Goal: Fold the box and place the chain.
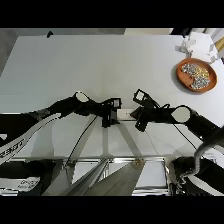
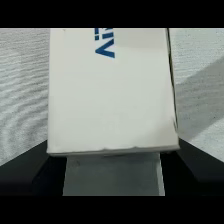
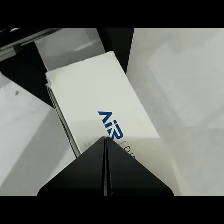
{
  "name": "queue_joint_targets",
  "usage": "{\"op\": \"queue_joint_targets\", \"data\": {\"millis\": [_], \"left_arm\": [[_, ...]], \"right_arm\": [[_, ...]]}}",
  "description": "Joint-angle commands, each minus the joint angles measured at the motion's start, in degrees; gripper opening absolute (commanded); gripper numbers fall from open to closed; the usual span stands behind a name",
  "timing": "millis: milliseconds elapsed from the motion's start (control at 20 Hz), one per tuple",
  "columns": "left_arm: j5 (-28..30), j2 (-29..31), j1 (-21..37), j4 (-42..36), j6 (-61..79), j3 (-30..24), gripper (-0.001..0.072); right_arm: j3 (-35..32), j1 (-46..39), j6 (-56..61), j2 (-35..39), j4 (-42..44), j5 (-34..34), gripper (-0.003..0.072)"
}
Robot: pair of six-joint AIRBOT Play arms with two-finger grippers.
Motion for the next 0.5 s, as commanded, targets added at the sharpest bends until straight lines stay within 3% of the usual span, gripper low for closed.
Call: {"op": "queue_joint_targets", "data": {"millis": [0,450], "left_arm": [[0.0,0.0,0.0,0.0,-0.1,0.0,0.0133],[0.0,0.0,0.0,0.0,-0.1,0.0,0.0133]], "right_arm": [[-1.1,0.0,-1.3,-1.5,2.7,1.0,0.0014],[-2.7,0.0,-1.2,-1.6,2.2,-0.3,0.0014]]}}
